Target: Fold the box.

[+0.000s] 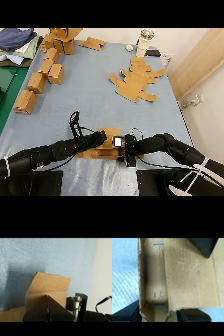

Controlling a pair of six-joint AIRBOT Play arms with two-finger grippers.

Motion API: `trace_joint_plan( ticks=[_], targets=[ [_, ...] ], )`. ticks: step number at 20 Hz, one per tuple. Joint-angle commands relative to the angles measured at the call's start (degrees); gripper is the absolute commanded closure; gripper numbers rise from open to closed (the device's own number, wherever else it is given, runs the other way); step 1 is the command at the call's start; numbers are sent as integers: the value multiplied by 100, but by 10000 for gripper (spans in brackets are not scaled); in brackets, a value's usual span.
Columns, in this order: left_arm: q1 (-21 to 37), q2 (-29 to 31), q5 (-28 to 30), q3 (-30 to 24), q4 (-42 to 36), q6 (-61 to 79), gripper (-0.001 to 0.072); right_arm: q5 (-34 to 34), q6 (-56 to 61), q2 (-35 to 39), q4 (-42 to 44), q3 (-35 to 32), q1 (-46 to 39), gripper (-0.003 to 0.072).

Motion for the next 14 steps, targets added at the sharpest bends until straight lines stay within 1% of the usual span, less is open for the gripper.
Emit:
trace_joint_plan(
  ticks=[1, 3, 7, 14],
  targets=[
    [382, -17, -479, 7, 4, 354, 699, 0, 2, 0, 2, 2, 7, 239],
    [553, -20, -621, 7, 7, 407, 699, 0, 0, 0, 9, 2, 7, 239],
    [647, -17, -855, 7, 4, 616, 699, 9, 4, 0, 85, 4, 7, 239],
    [647, -15, -890, 7, 7, 697, 698, 31, 2, -2, 85, 2, 7, 238]
  ],
)
